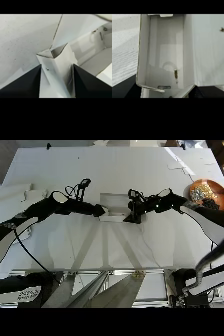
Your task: Fold the box and place the chain.
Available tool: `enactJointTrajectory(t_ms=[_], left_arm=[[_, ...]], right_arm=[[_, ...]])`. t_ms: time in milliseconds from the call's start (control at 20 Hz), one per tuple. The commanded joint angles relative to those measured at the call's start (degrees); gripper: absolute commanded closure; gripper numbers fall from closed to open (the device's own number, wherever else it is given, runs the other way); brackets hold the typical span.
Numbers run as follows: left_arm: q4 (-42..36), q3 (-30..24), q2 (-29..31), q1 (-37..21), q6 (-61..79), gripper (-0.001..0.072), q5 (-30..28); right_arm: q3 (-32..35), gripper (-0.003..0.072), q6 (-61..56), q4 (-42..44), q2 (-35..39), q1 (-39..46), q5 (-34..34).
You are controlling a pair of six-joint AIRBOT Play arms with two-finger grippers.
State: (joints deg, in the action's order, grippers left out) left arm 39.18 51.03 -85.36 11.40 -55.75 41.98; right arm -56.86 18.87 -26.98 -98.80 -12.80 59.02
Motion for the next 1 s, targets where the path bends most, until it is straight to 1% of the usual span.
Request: enactJointTrajectory(t_ms=[0, 100, 250, 450, 550, 700, 950], left_arm=[[15.2, 3.2, 0.1, 3.2, -12.0, 0.0324, -0.2], [19.3, 4.0, 0.1, 4.1, -17.5, 0.0326, 0.1], [19.6, 4.1, 0.0, 4.1, -21.7, 0.0357, 0.8], [20.6, 4.2, 0.0, 4.4, -26.0, 0.0361, 1.9], [23.3, 5.3, -0.3, 5.5, -28.6, 0.0361, 2.5], [28.5, 9.8, -3.1, 7.7, -33.9, 0.0363, 6.7], [28.9, 19.0, -10.5, 8.3, -40.6, 0.0361, 15.3]], right_arm=[[0.0, 0.0185, 0.0, 0.0, 0.0, 0.0, 0.0], [0.0, 0.0185, 0.0, 0.0, 0.0, 0.0, 0.0], [0.0, 0.0185, 0.0, 0.0, 0.0, 0.0, 0.0], [0.0, 0.0185, 0.0, 0.0, 0.0, 0.0, 0.0], [0.0, 0.0185, 0.0, 0.0, 0.0, 0.0, 0.0], [0.0, 0.0185, 0.0, 0.0, 0.0, 0.0, 0.0], [0.0, 0.0185, 0.0, 0.0, 0.0, 0.0, 0.0]])
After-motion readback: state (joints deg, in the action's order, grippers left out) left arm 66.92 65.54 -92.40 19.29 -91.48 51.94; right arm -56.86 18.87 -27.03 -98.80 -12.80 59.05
